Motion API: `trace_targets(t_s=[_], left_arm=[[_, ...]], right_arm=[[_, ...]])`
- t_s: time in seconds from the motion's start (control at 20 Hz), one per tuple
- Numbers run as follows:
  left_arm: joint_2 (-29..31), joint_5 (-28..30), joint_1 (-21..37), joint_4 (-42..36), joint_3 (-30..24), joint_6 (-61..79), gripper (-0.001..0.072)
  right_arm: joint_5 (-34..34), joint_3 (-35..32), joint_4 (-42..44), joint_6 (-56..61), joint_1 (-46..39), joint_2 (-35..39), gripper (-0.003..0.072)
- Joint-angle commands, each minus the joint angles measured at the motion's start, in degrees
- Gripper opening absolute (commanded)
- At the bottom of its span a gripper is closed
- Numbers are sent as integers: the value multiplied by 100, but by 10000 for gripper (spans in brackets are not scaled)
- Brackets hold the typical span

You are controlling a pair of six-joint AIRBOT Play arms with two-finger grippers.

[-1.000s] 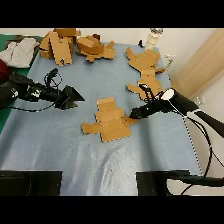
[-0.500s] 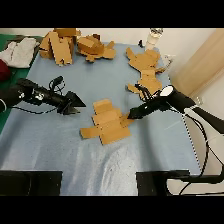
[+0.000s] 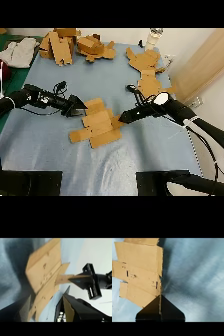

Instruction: Fold the box.

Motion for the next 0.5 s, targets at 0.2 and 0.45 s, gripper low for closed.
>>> trace_targets(t_s=[0.2, 0.45], left_arm=[[-68, 400, -4, 229, -4, 216, 604], [-68, 15, 92, 247, 35, 201, 604]], right_arm=[[-337, -129, 55, 210, 433, 81, 5], [-326, -129, -168, 352, 431, 81, 5]])
